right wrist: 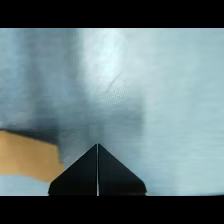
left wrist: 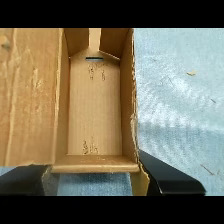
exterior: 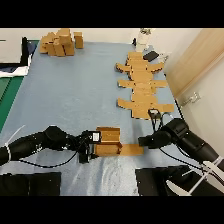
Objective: Fold the box.
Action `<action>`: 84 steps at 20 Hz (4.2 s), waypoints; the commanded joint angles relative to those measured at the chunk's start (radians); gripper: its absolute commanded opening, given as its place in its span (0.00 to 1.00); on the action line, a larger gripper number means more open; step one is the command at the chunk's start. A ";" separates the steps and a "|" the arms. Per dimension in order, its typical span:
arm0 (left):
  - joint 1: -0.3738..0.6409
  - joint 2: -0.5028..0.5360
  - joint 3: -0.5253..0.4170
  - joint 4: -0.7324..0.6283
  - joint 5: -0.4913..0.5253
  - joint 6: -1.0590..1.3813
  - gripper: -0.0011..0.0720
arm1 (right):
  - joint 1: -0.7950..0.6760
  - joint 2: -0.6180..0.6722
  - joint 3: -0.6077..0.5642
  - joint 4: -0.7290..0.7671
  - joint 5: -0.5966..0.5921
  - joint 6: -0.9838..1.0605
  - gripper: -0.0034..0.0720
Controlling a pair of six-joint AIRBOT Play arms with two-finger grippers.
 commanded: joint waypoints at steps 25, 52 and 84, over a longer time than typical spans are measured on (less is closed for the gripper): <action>0.001 0.000 0.000 0.000 0.000 0.000 0.53 | 0.122 0.077 -0.028 0.095 0.068 0.043 0.05; 0.001 0.000 0.000 0.000 0.000 0.000 0.53 | 0.124 0.153 -0.027 0.377 0.193 -0.083 0.25; 0.001 0.000 0.000 0.000 0.000 0.000 0.53 | 0.610 -0.568 0.476 -0.002 -0.109 0.521 0.05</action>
